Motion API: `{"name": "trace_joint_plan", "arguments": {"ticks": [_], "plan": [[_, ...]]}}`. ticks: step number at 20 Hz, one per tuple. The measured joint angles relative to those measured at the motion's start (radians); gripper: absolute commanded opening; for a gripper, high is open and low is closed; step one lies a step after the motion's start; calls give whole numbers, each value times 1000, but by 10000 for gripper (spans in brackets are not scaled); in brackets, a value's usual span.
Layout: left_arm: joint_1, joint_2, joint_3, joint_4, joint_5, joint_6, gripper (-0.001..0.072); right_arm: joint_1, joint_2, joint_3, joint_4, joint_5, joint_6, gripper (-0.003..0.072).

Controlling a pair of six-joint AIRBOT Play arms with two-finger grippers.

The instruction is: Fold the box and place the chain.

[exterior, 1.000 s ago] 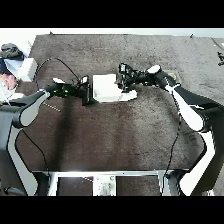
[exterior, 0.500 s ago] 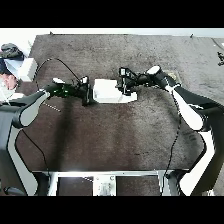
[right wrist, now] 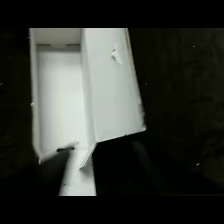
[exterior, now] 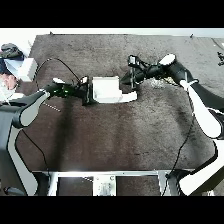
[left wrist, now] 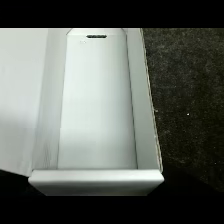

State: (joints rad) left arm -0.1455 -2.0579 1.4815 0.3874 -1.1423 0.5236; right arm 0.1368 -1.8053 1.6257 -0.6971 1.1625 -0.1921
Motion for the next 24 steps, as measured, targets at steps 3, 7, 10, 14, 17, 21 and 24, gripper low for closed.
{"name": "trace_joint_plan", "arguments": {"ticks": [3,7,10,14,17,21,24], "plan": [[0,0,0,0,0,0,326,-6,-9,-2,-72,52,40,710],[0,0,0,-1,0,0,326,15,-64,-2,-127,52,59,710],[0,0,0,-2,0,0,326,37,-96,-2,-144,31,65,709],[0,0,0,-3,0,0,325,56,-112,-2,-162,2,69,596],[0,0,0,-3,0,0,325,61,-116,-2,-171,-17,69,347],[0,0,0,-3,0,0,326,66,-117,-2,-169,-22,69,346],[0,0,0,-3,0,0,326,80,-119,-2,-166,-25,69,342]]}}
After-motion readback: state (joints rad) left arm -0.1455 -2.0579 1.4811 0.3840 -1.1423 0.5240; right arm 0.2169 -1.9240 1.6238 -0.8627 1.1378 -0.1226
